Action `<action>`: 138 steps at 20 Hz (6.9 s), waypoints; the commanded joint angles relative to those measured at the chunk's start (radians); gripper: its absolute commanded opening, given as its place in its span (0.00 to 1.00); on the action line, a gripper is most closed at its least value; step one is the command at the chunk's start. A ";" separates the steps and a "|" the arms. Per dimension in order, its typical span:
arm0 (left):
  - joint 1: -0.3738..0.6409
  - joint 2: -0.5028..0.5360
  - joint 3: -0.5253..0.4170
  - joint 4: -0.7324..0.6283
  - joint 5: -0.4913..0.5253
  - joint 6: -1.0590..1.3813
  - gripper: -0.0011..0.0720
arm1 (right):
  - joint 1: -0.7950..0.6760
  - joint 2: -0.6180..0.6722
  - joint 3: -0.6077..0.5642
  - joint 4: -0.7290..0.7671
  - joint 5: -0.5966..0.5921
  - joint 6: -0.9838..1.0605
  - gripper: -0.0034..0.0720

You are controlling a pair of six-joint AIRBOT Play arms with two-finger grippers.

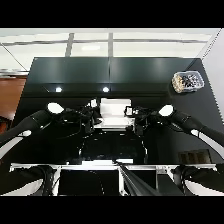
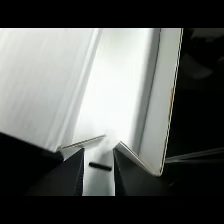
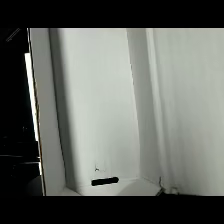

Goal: Fold the box and place the chain.

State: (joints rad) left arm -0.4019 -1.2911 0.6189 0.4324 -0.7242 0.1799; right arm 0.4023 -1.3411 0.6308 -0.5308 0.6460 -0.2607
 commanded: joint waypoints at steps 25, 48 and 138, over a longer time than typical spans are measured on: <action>0.484 0.246 0.040 0.445 -0.199 -0.966 0.06 | 0.000 0.000 0.000 0.000 0.000 0.000 0.69; 0.296 -0.138 0.132 0.083 -0.397 -1.126 0.71 | 0.000 0.000 0.000 0.000 0.000 0.000 0.69; -0.341 -0.288 0.561 1.060 -0.436 -2.411 0.56 | 0.000 0.000 0.000 0.001 0.000 0.000 0.69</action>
State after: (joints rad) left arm -0.7437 -1.5784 1.1793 1.4944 -1.1618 -2.2189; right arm 0.4015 -1.3411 0.6308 -0.5297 0.6456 -0.2611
